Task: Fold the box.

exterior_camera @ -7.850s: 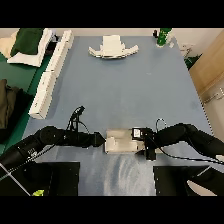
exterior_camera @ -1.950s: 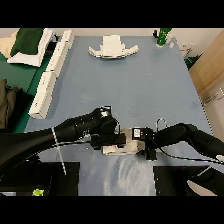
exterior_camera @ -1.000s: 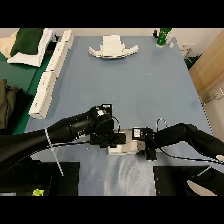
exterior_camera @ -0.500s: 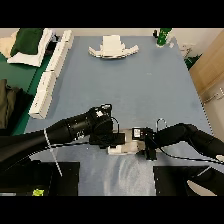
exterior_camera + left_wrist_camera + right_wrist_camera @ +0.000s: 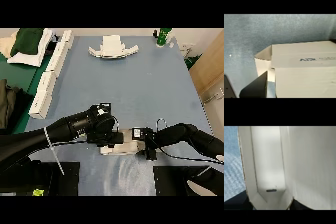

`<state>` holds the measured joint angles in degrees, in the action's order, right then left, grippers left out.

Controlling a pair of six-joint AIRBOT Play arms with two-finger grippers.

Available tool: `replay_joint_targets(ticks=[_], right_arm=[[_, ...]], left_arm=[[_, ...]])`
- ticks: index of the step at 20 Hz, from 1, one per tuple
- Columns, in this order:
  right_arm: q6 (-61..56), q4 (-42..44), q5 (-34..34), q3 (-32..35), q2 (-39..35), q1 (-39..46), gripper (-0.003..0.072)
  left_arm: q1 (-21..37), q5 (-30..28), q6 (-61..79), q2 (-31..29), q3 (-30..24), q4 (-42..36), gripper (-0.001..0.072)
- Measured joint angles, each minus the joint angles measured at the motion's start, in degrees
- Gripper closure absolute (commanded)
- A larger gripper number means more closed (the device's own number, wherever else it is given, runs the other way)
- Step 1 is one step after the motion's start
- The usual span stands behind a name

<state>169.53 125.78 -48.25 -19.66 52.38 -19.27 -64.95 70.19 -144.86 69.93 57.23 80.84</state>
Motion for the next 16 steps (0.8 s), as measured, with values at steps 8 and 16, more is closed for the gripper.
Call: replay_joint_targets(ticks=[8, 16], right_arm=[[0.02, 0.00, -0.02, 0.00, 0.00, 0.00, 0.0172], [0.02, 0.00, 0.00, 0.00, 0.00, 0.00, 0.0172]], left_arm=[[0.07, 2.23, -0.04, -0.68, 0.15, 0.48, 0.0276], [4.15, 12.72, -2.25, -15.72, -1.07, 6.62, 0.0696]])
